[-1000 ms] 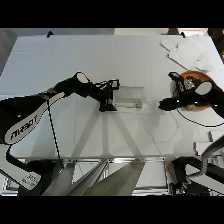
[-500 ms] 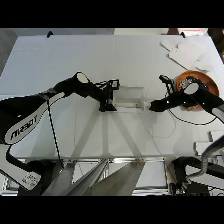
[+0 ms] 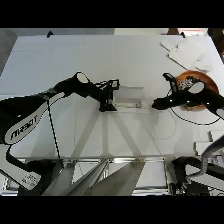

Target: Fold the box and place the chain.

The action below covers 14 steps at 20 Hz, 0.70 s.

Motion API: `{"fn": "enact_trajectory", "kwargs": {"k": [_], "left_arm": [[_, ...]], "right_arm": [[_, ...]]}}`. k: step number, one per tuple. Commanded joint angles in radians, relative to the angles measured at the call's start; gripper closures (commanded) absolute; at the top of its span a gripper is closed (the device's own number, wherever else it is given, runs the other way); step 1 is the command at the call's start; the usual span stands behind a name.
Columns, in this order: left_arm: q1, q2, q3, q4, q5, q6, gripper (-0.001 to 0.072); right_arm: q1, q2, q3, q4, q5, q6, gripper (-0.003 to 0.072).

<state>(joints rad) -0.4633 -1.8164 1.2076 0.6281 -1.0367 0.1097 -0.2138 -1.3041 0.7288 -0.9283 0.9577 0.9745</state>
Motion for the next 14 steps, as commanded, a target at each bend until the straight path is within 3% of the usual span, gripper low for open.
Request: {"fn": "enact_trajectory", "kwargs": {"k": [1,7,9,14], "left_arm": [[0.0,0.0,0.0,0.001,0.0,0.0,0.0375],[0.0,0.0,0.0,0.0,0.0,0.0,0.0375],[0.0,0.0,0.0,0.0,0.0,0.0,0.0375],[0.0,0.0,0.0,0.0,0.0,0.0,0.0375]], "right_arm": [[-0.062,0.032,-0.001,-0.015,0.001,-0.003,0.0675],[-0.062,0.015,-0.076,0.011,-0.092,-0.01,0.0676],[-0.061,0.015,-0.08,0.089,-0.082,-0.073,0.0677],[-0.061,0.014,-0.08,0.091,-0.099,-0.078,0.0678]]}}
